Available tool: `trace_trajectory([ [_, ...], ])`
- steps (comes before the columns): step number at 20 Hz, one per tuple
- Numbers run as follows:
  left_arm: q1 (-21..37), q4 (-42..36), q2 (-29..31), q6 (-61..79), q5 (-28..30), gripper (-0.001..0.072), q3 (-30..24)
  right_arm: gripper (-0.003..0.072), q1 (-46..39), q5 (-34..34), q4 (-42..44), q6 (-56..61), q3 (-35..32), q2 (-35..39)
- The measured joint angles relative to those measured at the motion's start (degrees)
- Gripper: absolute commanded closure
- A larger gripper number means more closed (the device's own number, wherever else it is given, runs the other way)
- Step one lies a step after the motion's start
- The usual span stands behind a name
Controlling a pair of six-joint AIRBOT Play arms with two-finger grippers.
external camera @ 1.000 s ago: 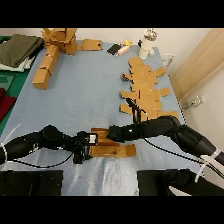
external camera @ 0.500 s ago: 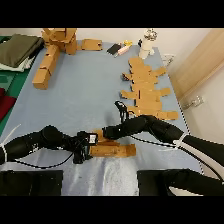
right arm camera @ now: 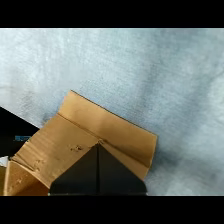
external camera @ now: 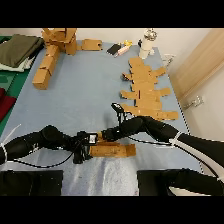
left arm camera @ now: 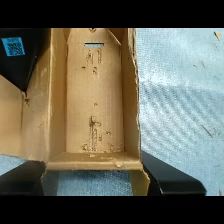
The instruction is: Fold the box.
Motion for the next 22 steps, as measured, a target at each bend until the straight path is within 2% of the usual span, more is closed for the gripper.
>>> trace_trajectory([
  [5, 0.00, 0.00, 0.00, -0.04, 0.02, 0.0149, 0.00, 0.0682, -4.09, -4.13, -7.98, -0.52, 3.91, 5.97],
  [10, 0.00, 0.00, 0.00, -0.02, 0.00, 0.0149, 0.00, 0.0683, -10.36, -18.36, -19.78, 1.14, 8.13, 18.21],
  [13, 0.00, 0.02, 0.00, -0.04, 0.02, 0.0149, 0.00, 0.0682, -10.97, -26.10, -22.05, -0.55, 7.26, 25.14],
  [14, 0.00, 0.02, 0.00, -0.04, 0.00, 0.0149, 0.00, 0.0610, -10.36, -28.22, -21.33, -3.23, 5.90, 27.36],
  [15, 0.00, 0.02, 0.00, -0.04, 0.00, 0.0150, 0.00, 0.0314, -9.55, -29.73, -20.15, -6.45, 4.22, 29.18],
  [16, 0.00, 0.02, 0.00, -0.04, 0.00, 0.0150, 0.00, 0.0091, -8.57, -31.19, -19.26, -9.86, 2.12, 30.67],
  [19, 0.00, 0.02, 0.02, -0.04, 0.00, 0.0149, 0.00, 0.0081, -5.11, -31.06, -17.14, -23.37, -4.85, 32.85],
  [22, 0.00, 0.02, 0.00, -0.04, 0.00, 0.0149, 0.00, 0.0081, -2.78, -25.46, -16.09, -35.78, -9.09, 31.32],
])
